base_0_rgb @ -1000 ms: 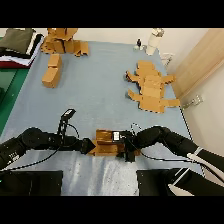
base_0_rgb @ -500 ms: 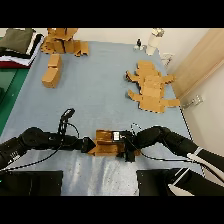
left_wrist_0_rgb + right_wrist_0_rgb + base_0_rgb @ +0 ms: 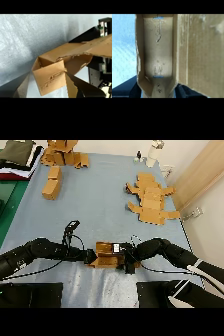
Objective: Fold the box.
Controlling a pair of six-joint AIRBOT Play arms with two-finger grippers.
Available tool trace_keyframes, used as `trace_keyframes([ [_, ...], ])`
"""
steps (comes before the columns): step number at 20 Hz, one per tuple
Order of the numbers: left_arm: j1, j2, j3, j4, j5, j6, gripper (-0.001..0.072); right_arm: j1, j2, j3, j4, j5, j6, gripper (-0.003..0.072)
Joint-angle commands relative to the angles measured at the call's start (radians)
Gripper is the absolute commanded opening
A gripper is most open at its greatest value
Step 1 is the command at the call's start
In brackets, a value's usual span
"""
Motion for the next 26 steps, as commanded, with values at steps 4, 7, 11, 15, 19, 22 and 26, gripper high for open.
trace_keyframes([
  [4, -0.086, -0.009, 0.038, 0.217, 0.011, -0.23, 0.0649, 0.001, 0.0, 0.0, 0.0, 0.0, 0.0, 0.0479],
  [7, -0.117, -0.01, 0.041, 0.221, 0.013, -0.247, 0.0649, 0.001, 0.0, 0.0, 0.0, 0.0, 0.0, 0.0479],
  [11, -0.135, -0.014, 0.064, 0.272, 0.006, -0.307, 0.0649, 0.001, 0.0, 0.0, 0.0, 0.0, 0.0, 0.0479],
  [15, -0.164, -0.016, 0.081, 0.385, 0.001, -0.422, 0.0649, 0.001, 0.0, 0.0, 0.0, 0.0, 0.0, 0.0479],
  [19, -0.199, -0.067, 0.108, 0.404, -0.003, -0.454, 0.0648, 0.001, 0.0, 0.0, 0.0, 0.0, 0.0, 0.0479],
  [22, -0.221, -0.113, 0.134, 0.44, -0.016, -0.488, 0.0642, 0.001, 0.0, 0.0, 0.0, 0.0, 0.0, 0.0479],
  [26, -0.224, -0.121, 0.154, 0.464, -0.02, -0.528, 0.0596, 0.001, 0.0, 0.0, 0.0, 0.0, 0.0, 0.0479],
])
